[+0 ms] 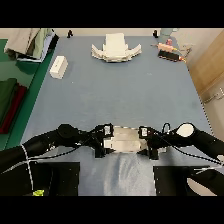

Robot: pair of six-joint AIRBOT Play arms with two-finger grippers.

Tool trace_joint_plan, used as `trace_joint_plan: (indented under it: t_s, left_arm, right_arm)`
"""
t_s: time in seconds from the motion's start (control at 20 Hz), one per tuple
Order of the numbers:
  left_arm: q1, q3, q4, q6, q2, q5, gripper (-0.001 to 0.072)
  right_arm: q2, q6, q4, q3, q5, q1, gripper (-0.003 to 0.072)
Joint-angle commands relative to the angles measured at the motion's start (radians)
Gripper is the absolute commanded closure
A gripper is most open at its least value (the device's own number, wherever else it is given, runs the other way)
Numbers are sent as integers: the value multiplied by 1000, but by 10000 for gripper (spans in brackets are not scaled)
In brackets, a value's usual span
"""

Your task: Fold the box.

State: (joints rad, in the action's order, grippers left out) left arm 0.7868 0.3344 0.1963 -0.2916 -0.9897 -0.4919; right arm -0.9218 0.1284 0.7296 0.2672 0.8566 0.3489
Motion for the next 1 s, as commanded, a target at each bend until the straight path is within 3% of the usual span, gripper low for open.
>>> trace_joint_plan:
  t_s: [0.0,0.05,0.15,0.2,0.35,0.55,0.7,0.85,0.95]
  left_arm:
    - [-2,1,0,39,4,12,19]
    - [-3,1,16,100,12,13,144]
    - [-3,1,123,262,53,10,548]
    - [-3,1,198,377,82,6,699]
    - [-3,1,539,809,201,-64,696]
    - [-5,13,988,1422,409,-296,696]
    - [-50,40,1221,1891,571,-420,696]
    - [-154,33,1275,2164,616,-534,695]
    - [-207,8,1165,2167,589,-537,695]
  right_arm:
    - [0,0,0,1,-1,0,141]
    - [1,0,-1,1,-1,0,141]
    - [1,0,0,1,-1,0,141]
    - [1,0,0,1,-1,0,141]
    - [0,0,0,1,-1,0,141]
    - [1,0,0,1,-1,0,142]
    - [1,0,0,1,-1,0,142]
    - [0,0,0,1,-1,0,142]
    - [1,0,0,1,-1,0,142]
